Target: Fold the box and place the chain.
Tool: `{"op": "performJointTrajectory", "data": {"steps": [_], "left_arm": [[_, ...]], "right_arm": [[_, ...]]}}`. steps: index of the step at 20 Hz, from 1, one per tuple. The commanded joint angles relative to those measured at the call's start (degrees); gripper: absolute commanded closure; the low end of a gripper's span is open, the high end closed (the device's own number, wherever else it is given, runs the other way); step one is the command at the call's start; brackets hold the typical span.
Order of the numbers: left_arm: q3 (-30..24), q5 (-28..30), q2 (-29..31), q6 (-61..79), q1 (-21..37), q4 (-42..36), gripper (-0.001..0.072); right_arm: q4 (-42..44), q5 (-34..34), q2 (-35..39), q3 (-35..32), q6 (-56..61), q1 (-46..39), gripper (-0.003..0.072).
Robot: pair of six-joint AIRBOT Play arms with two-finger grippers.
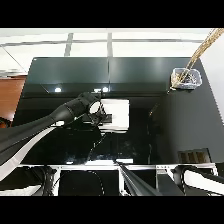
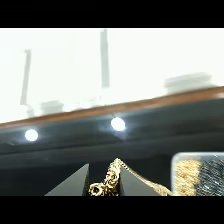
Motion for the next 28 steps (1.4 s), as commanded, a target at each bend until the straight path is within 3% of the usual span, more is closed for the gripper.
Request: {"op": "performJointTrajectory", "data": {"steps": [1, 4, 9, 12, 16, 22, 28], "left_arm": [[0.0, 0.0, 0.0, 0.0, 0.0, 0.0, 0.0684], [0.0, 0.0, 0.0, 0.0, 0.0, 0.0, 0.0684], [0.0, 0.0, 0.0, 0.0, 0.0, 0.0, 0.0684], [0.0, 0.0, 0.0, 0.0, 0.0, 0.0, 0.0684], [0.0, 0.0, 0.0, 0.0, 0.0, 0.0, 0.0684], [0.0, 0.0, 0.0, 0.0, 0.0, 0.0, 0.0684], [0.0, 0.0, 0.0, 0.0, 0.0, 0.0, 0.0684]], "right_arm": [[6.9, 1.6, 4.7, 0.9, -2.1, 0.1, 0.0678], [9.5, 3.9, 8.9, 0.0, -3.2, 0.1, 0.0678], [13.8, 7.2, 17.1, -10.1, -6.5, 1.8, 0.0679], [14.6, 14.8, 17.8, -12.9, -7.4, 7.9, 0.0678], [14.6, 19.7, 17.8, -18.1, -9.0, 18.2, 0.0678], [23.0, 14.9, 17.3, -28.4, -10.5, 24.7, 0.0679], [30.2, 9.4, 13.8, -33.6, -13.5, 28.3, 0.0679]]}}
